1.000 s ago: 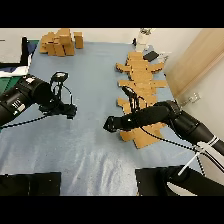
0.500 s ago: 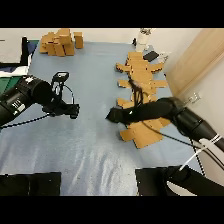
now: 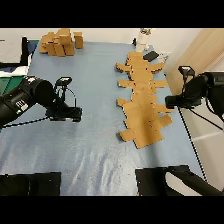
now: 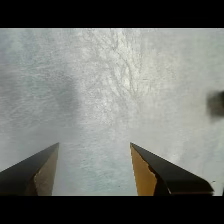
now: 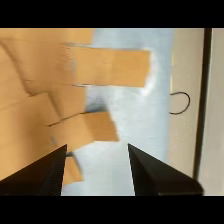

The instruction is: Fold the box.

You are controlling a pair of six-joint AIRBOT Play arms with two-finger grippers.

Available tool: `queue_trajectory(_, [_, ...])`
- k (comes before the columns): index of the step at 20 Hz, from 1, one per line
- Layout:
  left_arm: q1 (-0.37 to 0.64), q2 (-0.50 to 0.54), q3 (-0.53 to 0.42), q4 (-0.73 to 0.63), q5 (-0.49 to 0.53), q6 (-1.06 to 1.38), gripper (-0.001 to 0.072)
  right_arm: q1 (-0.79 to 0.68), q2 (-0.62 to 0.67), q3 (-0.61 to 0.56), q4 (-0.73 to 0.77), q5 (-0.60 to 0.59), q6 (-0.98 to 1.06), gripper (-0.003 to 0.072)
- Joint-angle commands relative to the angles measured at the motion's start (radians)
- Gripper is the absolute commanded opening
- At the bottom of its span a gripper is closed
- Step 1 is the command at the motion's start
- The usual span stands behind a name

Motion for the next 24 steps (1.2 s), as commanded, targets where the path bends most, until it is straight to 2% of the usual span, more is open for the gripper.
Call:
queue_trajectory(1, [0.0, -0.006, 0.0, -0.055, -0.004, 0.0, 0.072, -0.122, -0.141, 0.01, 0.034, 0.074, -0.25, 0.0603])
queue_trajectory(6, [0.0, -0.006, 0.0, -0.08, -0.003, 0.001, 0.072, -0.122, -0.331, 0.01, 0.138, 0.037, -0.392, 0.0603])
queue_trajectory(9, [0.0, -0.006, 0.0, -0.08, -0.002, 0.002, 0.072, -0.122, -0.354, 0.01, 0.2, -0.025, -0.42, 0.0594])
queue_trajectory(10, [0.0, -0.006, 0.0, -0.08, -0.001, 0.005, 0.072, -0.122, -0.353, 0.01, 0.207, -0.055, -0.42, 0.0561])
queue_trajectory(11, [0.0, -0.006, 0.0, -0.08, 0.002, 0.01, 0.072, -0.121, -0.353, 0.01, 0.224, -0.089, -0.421, 0.0502])
queue_trajectory(12, [0.0, -0.006, 0.0, -0.08, 0.008, 0.025, 0.072, -0.121, -0.352, 0.01, 0.244, -0.11, -0.42, 0.041])
queue_trajectory(14, [0.0, -0.006, 0.0, -0.1, 0.01, 0.065, 0.072, -0.116, -0.343, 0.01, 0.36, -0.125, -0.419, 0.0066])
queue_trajectory(15, [0.0, -0.006, 0.0, -0.122, 0.008, 0.101, 0.072, -0.106, -0.336, 0.01, 0.472, -0.125, -0.419, 0.0002])
queue_trajectory(17, [0.0, -0.006, 0.0, -0.18, 0.005, 0.157, 0.072, -0.072, -0.333, 0.01, 0.678, -0.126, -0.414, 0.0002])
queue_trajectory(18, [0.0, -0.006, 0.0, -0.198, 0.006, 0.167, 0.072, -0.043, -0.333, 0.01, 0.726, -0.125, -0.388, 0.0002])
queue_trajectory(24, [0.0, -0.006, 0.0, -0.203, 0.003, 0.236, 0.072, 0.238, -0.303, -0.048, 0.737, -0.064, -0.141, 0.0001])
